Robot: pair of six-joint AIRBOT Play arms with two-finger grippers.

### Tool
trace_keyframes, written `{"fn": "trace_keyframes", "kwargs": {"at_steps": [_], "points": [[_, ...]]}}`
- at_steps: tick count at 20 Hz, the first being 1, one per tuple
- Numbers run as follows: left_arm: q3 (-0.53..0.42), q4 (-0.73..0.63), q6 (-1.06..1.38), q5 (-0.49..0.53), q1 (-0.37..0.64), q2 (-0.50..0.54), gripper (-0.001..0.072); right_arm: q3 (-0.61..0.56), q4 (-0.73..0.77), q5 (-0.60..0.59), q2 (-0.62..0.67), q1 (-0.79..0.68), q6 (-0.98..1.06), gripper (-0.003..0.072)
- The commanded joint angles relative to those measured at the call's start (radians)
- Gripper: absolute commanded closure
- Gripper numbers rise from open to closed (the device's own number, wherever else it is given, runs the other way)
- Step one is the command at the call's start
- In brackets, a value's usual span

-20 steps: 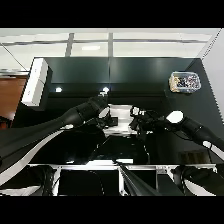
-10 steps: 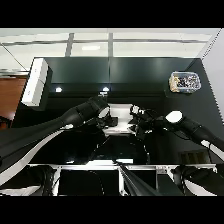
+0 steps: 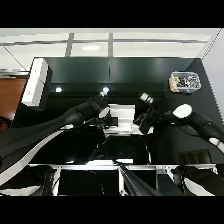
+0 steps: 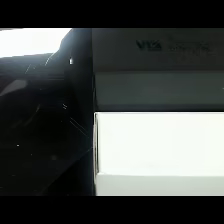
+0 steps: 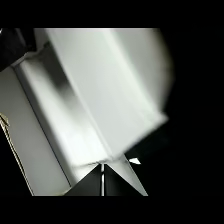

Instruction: Fold the box and place the chain.

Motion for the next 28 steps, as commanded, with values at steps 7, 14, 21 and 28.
{"fn": "trace_keyframes", "kwargs": {"at_steps": [7,14,21,28], "points": [[0.001,0.001,-0.002,-0.002,0.002,0.0,0.0681,-0.026,-0.399,0.044,0.163,-0.486,0.973,0.0671],[0.001,0.0,-0.002,-0.003,0.002,0.0,0.068,-0.241,-0.113,0.061,0.086,-0.373,0.878,0.0671],[0.001,-0.002,-0.002,-0.003,0.007,0.0,0.0681,-0.214,0.132,0.084,-0.028,-0.216,0.705,0.0671],[0.001,-0.002,-0.002,-0.003,0.007,0.0,0.068,-0.051,0.132,0.253,-0.028,-0.216,0.626,0.0318]]}}
